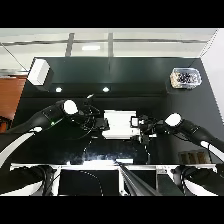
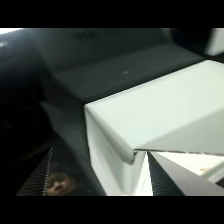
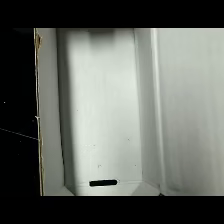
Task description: Fold the box and place the chain.
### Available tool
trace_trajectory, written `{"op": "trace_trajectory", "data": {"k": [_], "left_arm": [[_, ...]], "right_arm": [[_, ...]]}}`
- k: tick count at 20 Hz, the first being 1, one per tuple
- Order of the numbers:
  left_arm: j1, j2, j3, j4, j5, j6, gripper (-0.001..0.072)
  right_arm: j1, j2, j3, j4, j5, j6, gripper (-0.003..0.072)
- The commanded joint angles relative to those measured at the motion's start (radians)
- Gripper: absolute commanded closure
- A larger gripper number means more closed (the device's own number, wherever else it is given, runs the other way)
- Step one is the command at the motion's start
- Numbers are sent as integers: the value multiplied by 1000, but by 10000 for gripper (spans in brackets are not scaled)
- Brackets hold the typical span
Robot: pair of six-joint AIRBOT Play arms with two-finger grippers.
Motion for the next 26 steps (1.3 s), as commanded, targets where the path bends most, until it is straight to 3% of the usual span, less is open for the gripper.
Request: {"op": "trace_trajectory", "data": {"k": [1,7,13,14,15,16,26], "left_arm": [[-58,0,31,115,-19,-188,6],[-158,-4,106,345,-32,-424,42],[-238,-138,269,452,-186,-530,44],[-246,-158,288,452,-191,-533,104],[-250,-171,299,454,-190,-544,274],[-253,-175,302,454,-186,-545,343],[-267,-175,303,471,-188,-651,367]], "right_arm": [[0,-1,0,0,0,1,219],[0,-1,0,0,0,1,220],[0,-1,0,0,0,1,220],[0,-1,0,0,0,2,220],[0,-1,0,0,0,2,219],[0,-1,0,0,0,2,220],[0,-1,0,0,0,2,220]]}}
